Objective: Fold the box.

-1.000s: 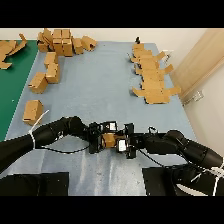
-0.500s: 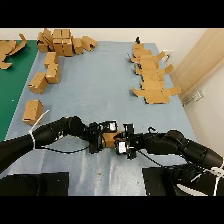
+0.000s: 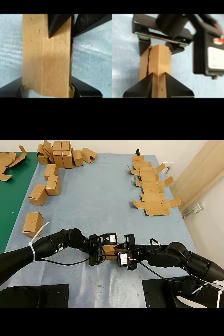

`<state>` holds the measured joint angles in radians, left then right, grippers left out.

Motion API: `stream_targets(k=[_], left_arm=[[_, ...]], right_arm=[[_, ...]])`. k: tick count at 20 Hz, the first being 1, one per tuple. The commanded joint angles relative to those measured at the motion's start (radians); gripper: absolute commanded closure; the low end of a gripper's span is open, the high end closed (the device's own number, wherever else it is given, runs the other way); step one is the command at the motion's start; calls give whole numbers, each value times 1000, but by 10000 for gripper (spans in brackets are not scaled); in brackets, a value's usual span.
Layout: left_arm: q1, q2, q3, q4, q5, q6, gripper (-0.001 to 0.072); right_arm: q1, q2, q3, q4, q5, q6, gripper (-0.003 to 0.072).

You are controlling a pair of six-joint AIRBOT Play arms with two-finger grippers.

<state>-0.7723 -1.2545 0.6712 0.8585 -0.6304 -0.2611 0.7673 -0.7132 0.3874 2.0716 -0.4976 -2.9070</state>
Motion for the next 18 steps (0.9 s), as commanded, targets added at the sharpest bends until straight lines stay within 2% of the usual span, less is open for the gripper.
stream_targets(k=[1,18], left_arm=[[-1,0,1,-1,0,-2,190],[-1,0,1,-1,0,-2,190]], right_arm=[[2,10,1,4,-1,0,468],[2,-57,-1,64,-72,1,494]])
